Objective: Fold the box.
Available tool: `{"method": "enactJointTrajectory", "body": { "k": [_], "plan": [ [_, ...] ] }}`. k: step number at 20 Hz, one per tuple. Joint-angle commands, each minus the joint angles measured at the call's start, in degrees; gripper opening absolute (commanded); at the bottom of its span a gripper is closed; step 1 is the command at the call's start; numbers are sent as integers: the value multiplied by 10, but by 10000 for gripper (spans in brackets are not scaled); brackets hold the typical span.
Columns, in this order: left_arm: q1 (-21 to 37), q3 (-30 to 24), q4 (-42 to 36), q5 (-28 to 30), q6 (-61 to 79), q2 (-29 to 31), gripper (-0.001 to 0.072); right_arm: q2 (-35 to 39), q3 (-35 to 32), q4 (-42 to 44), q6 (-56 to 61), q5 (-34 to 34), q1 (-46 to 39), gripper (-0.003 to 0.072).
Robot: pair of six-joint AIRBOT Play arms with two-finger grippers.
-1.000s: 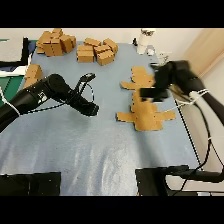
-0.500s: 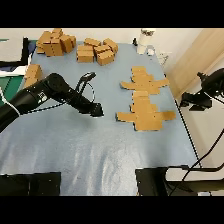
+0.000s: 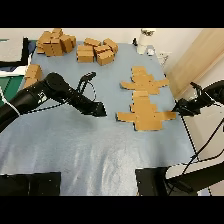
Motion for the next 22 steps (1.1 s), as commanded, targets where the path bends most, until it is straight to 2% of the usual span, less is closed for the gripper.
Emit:
{"method": "enactJointTrajectory", "body": {
  "k": [1,4,5,6,9,12,15,16,17,18,22],
  "plan": [
    [0,0,-10,-7,0,0,530,-30,1,31,-24,-17,-3,519],
    [0,0,-18,-7,1,0,530,-30,1,53,-38,-38,-3,502],
    [0,0,-24,-7,6,0,530,-30,1,71,-43,-52,-3,460],
    [0,0,-27,-8,10,0,530,-30,1,94,-48,-70,-3,373],
    [0,0,-38,-12,23,0,529,-30,1,147,-55,-100,-2,361],
    [0,0,-39,-13,30,0,530,-32,0,145,-55,-103,11,295],
    [0,0,-39,-18,31,0,530,-34,-14,128,-54,-88,22,287],
    [0,0,-39,-21,31,0,530,-34,-17,121,-55,-85,26,199],
    [0,0,-41,-26,31,0,530,-34,-21,121,-57,-85,30,79],
    [1,0,-46,-28,38,0,530,-34,-21,127,-59,-88,33,8],
    [17,0,-70,-44,65,1,529,-27,-23,192,-55,-111,76,2]
  ]
}}
